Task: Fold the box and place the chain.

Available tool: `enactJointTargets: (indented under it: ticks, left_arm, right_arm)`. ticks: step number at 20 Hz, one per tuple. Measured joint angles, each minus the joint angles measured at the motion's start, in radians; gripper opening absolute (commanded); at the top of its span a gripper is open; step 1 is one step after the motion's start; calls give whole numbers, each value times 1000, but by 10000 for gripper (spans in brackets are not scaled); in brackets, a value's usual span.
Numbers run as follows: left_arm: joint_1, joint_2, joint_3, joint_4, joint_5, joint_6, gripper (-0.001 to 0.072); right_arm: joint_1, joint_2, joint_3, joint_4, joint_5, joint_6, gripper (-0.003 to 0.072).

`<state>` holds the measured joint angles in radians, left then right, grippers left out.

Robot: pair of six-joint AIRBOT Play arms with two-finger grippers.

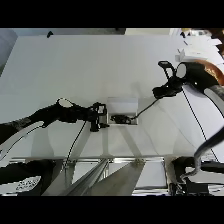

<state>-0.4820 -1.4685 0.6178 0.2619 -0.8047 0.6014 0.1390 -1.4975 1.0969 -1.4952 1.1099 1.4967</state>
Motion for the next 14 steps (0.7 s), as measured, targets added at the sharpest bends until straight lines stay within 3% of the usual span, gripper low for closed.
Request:
enactJointTargets:
  ticks: [1,3,5,7,10,12,14]
  left_arm:
    - [0,0,0,0,0,0,225]
    - [0,0,0,0,0,0,225]
    - [0,0,0,0,0,0,225]
    - [0,0,0,0,0,0,225]
    - [0,0,0,0,0,0,225]
    - [0,0,0,0,0,0,225]
    - [0,0,0,0,0,0,225]
  right_arm:
    - [0,-11,0,0,0,10,386]
    - [5,-34,-2,-2,0,27,292]
    - [17,-55,-2,-1,1,37,274]
    - [29,-69,-2,0,0,44,139]
    - [41,-78,-2,-1,3,48,109]
    - [44,-80,-2,3,10,48,25]
    - [49,-81,-2,2,18,48,15]
